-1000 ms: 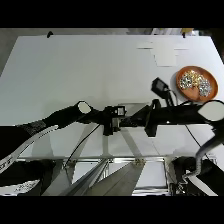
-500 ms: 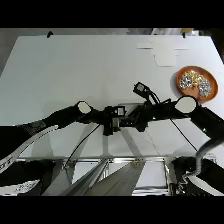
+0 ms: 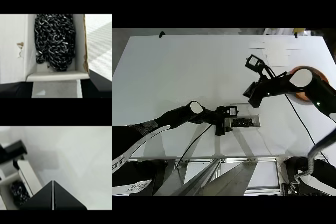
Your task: Fold the box and place the chain.
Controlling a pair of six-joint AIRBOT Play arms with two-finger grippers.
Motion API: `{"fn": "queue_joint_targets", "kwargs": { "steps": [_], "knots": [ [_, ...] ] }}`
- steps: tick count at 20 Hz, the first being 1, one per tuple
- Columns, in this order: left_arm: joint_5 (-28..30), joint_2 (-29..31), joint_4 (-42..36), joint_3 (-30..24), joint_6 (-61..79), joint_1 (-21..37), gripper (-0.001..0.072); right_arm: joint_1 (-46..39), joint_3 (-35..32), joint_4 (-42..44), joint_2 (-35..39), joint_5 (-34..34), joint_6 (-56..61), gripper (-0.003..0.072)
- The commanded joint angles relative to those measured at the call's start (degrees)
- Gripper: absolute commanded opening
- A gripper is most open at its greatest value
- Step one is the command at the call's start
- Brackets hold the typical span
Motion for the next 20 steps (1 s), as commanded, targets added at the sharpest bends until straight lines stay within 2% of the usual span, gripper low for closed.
{"fn": "queue_joint_targets", "kwargs": {
  "steps": [1, 3, 4, 5, 10, 13, 15, 20],
  "knots": [
    [0.0, 0.0, 0.0, 0.0, 0.0, 0.0, 0.0270, 1.5, 0.0, -6.3, -3.5, 8.5, -0.5, 0.0015],
    [0.0, 0.0, 0.0, 0.0, 0.0, 0.0, 0.0270, 1.7, -2.5, -6.0, -2.9, 9.0, -3.7, 0.0022],
    [0.0, 0.0, 0.0, 0.0, 0.0, 0.0, 0.0270, 1.7, -4.2, -5.9, -2.2, 9.5, -5.0, 0.0086],
    [0.0, 0.0, 0.0, 0.0, 0.0, 0.0, 0.0270, 1.7, -5.9, -5.9, -1.3, 9.5, -5.9, 0.0119],
    [0.0, 0.0, 0.0, 0.0, 0.0, 0.0, 0.0270, 1.8, -12.4, -5.9, 6.9, 9.1, -10.7, 0.0120],
    [0.0, 0.0, 0.0, 0.0, 0.0, 0.0, 0.0270, 2.9, -13.3, -5.0, 9.6, 9.0, -12.9, 0.0129],
    [0.0, 0.0, 0.0, 0.0, 0.0, 0.0, 0.0270, 4.9, -13.4, -5.2, 9.6, 8.6, -13.2, 0.0215],
    [0.0, 0.0, 0.0, 0.0, 0.0, 0.0, 0.0270, 6.7, -13.6, -8.0, 9.6, 7.9, -14.6, 0.0231]
  ]
}}
